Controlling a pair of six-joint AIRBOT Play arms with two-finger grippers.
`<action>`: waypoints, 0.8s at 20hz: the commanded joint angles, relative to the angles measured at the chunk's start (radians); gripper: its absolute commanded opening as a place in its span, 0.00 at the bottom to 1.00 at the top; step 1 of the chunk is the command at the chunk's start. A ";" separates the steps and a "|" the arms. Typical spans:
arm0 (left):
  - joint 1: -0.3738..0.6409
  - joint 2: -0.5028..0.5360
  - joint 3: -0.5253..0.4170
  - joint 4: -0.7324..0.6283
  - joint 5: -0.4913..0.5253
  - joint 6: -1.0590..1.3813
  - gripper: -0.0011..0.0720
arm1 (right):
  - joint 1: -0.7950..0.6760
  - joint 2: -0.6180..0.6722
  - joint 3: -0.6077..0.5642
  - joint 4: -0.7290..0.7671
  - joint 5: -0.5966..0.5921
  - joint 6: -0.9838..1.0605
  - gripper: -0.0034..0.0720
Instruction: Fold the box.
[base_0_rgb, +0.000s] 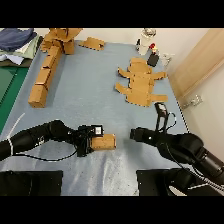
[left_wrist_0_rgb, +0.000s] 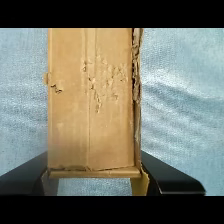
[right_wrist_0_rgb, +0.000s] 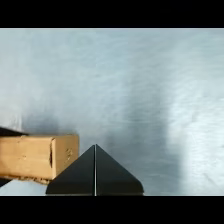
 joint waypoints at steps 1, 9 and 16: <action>0.000 0.000 0.001 0.000 0.024 0.003 0.59 | -0.054 0.002 0.025 -0.049 -0.061 0.082 0.05; 0.048 0.035 0.040 0.048 0.024 -0.192 0.59 | -0.053 -0.031 0.024 -0.048 -0.056 0.159 0.05; 0.460 0.244 0.117 0.541 -0.074 -1.033 0.59 | -0.053 -0.031 0.024 -0.049 -0.031 0.153 0.05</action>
